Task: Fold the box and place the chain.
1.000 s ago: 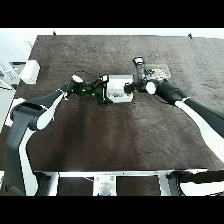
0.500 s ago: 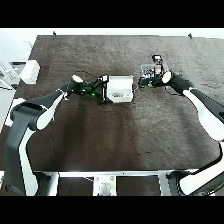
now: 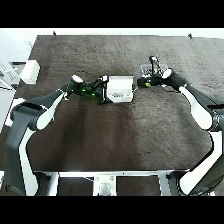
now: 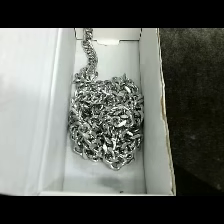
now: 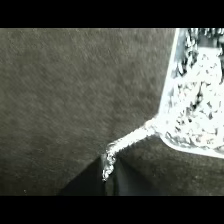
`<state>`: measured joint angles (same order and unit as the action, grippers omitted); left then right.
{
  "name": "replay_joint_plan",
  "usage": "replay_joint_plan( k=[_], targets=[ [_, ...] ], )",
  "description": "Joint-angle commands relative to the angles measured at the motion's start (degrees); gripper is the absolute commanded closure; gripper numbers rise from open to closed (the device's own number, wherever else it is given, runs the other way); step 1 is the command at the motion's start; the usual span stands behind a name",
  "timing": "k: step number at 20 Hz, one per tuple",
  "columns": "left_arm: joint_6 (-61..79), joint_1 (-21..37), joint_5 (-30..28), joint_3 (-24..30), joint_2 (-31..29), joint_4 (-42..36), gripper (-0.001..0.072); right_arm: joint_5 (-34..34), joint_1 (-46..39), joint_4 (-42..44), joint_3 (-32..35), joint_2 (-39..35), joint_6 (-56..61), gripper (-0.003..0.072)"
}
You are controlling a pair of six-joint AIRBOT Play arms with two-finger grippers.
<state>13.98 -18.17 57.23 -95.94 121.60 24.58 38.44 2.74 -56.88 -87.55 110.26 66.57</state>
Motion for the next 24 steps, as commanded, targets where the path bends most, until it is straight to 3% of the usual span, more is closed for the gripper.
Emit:
replay_joint_plan(
  k=[1,6,12,17,24],
  targets=[
    [0.00,0.00,0.02,-0.02,-0.02,0.00,0.0361,1.27,-0.13,1.18,-0.20,1.51,-2.60,0.0678],
    [0.00,0.00,0.00,-0.02,-0.02,0.00,0.0361,1.22,0.04,0.90,-0.22,-1.77,-2.54,0.0681],
    [0.00,0.00,0.02,-0.02,0.00,0.00,0.0361,1.05,0.72,-2.51,-0.22,-19.43,-0.94,0.0682],
    [0.00,0.00,0.02,-0.02,-0.02,0.00,0.0361,2.08,5.66,-14.80,-0.22,-31.56,4.96,0.0682],
    [0.00,0.00,0.00,-0.02,-0.02,0.00,0.0361,5.14,20.68,-38.18,-0.22,-42.75,17.64,0.0682]
  ],
)
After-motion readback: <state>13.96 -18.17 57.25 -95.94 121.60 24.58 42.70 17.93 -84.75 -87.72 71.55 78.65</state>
